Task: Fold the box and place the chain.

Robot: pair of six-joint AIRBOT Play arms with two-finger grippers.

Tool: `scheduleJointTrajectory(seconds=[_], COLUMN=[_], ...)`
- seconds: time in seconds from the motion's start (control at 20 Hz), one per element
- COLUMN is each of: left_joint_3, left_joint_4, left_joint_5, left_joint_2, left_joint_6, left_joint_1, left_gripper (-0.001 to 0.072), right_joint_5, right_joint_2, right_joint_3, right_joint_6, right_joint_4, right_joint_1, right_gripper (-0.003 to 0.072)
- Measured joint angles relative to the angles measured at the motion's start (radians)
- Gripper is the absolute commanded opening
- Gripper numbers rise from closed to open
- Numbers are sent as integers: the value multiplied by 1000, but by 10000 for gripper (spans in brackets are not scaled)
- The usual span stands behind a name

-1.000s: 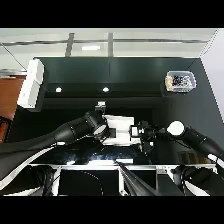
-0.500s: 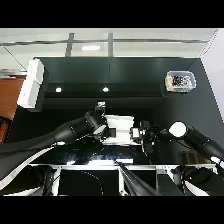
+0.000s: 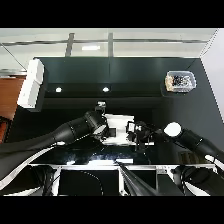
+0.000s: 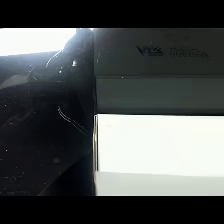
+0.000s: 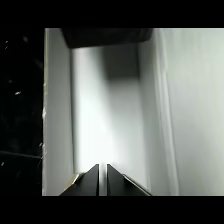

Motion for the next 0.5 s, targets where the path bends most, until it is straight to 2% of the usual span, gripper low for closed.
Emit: scheduleJointTrajectory(seconds=[0.2, 0.25, 0.3, 0.35, 0.4, 0.45, 0.5], left_joint_3=[0, 0, 0, 0, 0, 0, 0], left_joint_4=[0, 0, 0, -1, -1, -1, -1], left_joint_5=[7, 8, 10, 11, 11, 11, 11], left_joint_2=[0, 0, 0, 0, 0, 0, 0], left_joint_6=[-3, -3, -3, -3, -3, -2, 0], left_joint_1=[0, 0, 0, 0, 0, 0, 0], left_gripper=[29, 29, 29, 29, 29, 29, 29], right_joint_5=[-53, -58, -62, -68, -68, -69, -68], right_joint_2=[-11, -12, -13, -14, -14, -14, -14], right_joint_3=[0, 0, 0, 0, 0, 0, 0], right_joint_6=[68, 80, 90, 101, 114, 121, 124], right_joint_4=[13, 7, 2, -3, -7, -13, -14], right_joint_1=[11, 13, 14, 14, 14, 14, 14], right_gripper=[78, 258, 383, 185, 206, 373, 159])
